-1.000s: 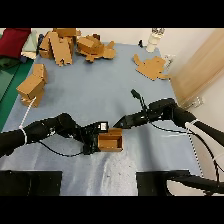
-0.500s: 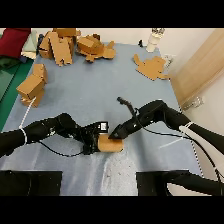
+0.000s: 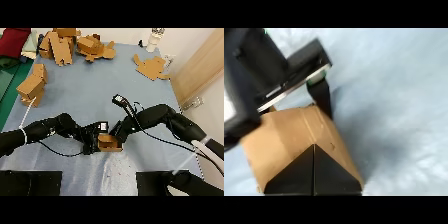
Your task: Fold the box.
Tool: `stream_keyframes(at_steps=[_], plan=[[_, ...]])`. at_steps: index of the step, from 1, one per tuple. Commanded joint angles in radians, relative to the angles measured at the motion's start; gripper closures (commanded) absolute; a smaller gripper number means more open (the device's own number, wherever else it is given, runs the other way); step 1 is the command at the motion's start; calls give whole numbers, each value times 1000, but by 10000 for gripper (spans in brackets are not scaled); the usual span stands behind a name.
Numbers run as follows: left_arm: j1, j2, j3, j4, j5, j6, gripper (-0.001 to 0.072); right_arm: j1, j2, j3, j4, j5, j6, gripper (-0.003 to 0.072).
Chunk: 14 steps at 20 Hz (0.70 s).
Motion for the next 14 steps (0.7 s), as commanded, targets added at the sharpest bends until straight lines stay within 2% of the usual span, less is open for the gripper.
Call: stream_keyframes(at_steps=[1,3,9,10,11,12,14], plan=[[1,0,0,0,1,0,377,70,122,-1,-213,32,58,684],[1,0,0,0,0,0,377,129,172,-2,-351,33,79,684],[1,0,0,0,1,0,377,224,134,-17,-369,3,81,680],[1,0,0,0,0,0,377,230,116,-18,-367,3,81,647],[1,0,0,0,0,0,377,230,99,-18,-366,5,81,559],[1,0,0,0,0,0,377,230,82,-18,-367,6,81,519],[1,0,0,0,0,0,377,230,70,-18,-356,5,81,519]])
